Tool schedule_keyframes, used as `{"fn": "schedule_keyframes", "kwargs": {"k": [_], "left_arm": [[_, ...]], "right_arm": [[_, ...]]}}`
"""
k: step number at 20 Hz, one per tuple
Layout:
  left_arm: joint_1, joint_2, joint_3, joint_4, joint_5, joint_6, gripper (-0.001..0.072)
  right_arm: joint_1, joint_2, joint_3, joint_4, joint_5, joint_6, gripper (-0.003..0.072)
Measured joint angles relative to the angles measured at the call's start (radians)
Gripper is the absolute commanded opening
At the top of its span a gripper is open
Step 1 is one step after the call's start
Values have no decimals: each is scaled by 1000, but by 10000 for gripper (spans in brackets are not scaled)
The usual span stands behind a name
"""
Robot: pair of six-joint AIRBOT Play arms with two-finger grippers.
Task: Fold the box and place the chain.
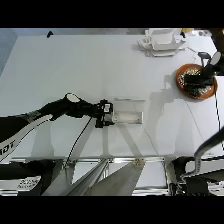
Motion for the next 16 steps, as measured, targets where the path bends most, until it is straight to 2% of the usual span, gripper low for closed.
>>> {"fn": "schedule_keyframes", "kwargs": {"k": [9,11,13,16], "left_arm": [[0,0,0,0,0,0,86],[0,0,0,0,0,0,86],[0,0,0,0,0,0,86],[0,0,0,0,0,0,86]], "right_arm": [[0,-10,0,-21,-21,15,284],[0,-14,0,-21,-22,22,253],[0,-19,0,-22,-16,26,165],[0,-25,0,-22,-7,29,89]]}}
